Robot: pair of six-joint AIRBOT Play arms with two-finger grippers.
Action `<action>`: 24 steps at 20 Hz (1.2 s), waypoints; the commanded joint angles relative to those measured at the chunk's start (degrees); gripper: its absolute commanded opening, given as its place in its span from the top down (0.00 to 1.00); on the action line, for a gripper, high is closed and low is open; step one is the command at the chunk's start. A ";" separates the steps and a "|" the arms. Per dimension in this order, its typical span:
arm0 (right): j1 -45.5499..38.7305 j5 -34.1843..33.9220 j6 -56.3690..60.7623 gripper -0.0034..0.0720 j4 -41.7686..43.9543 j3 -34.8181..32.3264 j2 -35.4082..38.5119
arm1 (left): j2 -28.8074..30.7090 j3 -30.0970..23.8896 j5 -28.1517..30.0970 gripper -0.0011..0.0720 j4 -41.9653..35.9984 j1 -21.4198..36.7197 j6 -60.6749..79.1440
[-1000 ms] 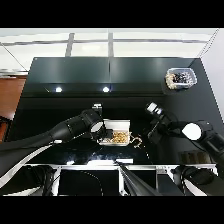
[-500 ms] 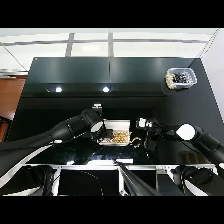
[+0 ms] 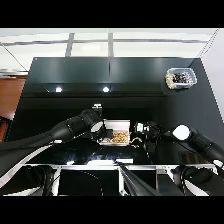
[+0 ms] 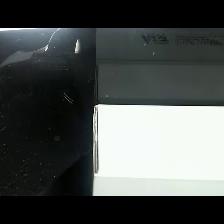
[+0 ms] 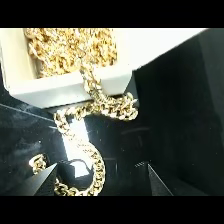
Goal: Fold the box and place the chain.
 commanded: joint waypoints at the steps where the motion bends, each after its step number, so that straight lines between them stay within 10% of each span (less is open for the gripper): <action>1: 0.02 -1.16 -0.68 0.14 0.15 -0.07 -1.18 | -0.02 0.04 -0.02 0.95 0.02 0.02 0.02; 3: 0.02 -0.92 -0.66 0.39 0.15 -0.09 -1.18 | -0.02 0.04 -0.02 0.95 0.02 0.02 0.04; 9: 0.02 -0.96 -0.63 0.40 0.13 -0.07 -1.18 | -0.02 0.04 -0.02 0.95 0.02 0.02 0.02; 11: 0.02 -0.68 -0.66 0.88 0.13 -0.07 -1.18 | -0.02 0.04 -0.02 0.95 0.02 0.02 0.02; 17: 0.00 1.20 13.16 0.89 -4.87 1.40 3.87 | -0.02 0.04 -0.09 0.95 0.04 0.02 0.04; 24: -0.15 18.88 39.65 0.93 -11.30 15.15 12.76 | -0.02 0.04 -0.48 0.95 0.02 0.02 0.04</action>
